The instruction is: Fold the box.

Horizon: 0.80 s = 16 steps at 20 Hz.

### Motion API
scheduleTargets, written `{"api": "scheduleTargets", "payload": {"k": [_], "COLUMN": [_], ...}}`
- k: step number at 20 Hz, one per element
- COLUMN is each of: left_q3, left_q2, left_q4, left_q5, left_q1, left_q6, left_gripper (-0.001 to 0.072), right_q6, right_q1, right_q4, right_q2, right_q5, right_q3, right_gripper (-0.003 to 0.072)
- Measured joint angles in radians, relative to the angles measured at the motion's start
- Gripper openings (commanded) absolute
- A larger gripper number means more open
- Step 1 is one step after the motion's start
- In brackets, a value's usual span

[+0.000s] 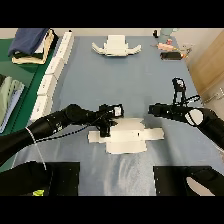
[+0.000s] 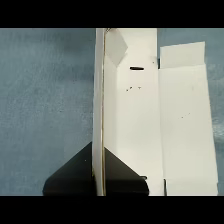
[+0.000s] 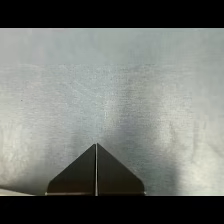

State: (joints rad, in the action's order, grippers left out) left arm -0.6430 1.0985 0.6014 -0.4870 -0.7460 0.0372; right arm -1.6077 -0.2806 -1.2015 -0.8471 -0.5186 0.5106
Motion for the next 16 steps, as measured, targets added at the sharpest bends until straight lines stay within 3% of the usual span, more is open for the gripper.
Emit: {"api": "scheduleTargets", "payload": {"k": [9, 16], "left_q3": [0.047, 0.001], "left_q2": [0.000, -0.029], "left_q4": [-0.006, 0.141], "left_q5": [0.058, 0.126], "left_q1": [-0.068, -0.040], "left_q6": [0.000, 0.000], "left_gripper": [0.0010, 0.0009], "right_q6": [-0.009, -0.015], "right_q1": [0.000, 0.000], "right_q4": [0.000, 0.001], "right_q2": [0.000, 0.000], "right_q5": [0.008, 0.017], "right_q3": [0.007, 0.007], "right_gripper": [0.0003, 0.0003]}}
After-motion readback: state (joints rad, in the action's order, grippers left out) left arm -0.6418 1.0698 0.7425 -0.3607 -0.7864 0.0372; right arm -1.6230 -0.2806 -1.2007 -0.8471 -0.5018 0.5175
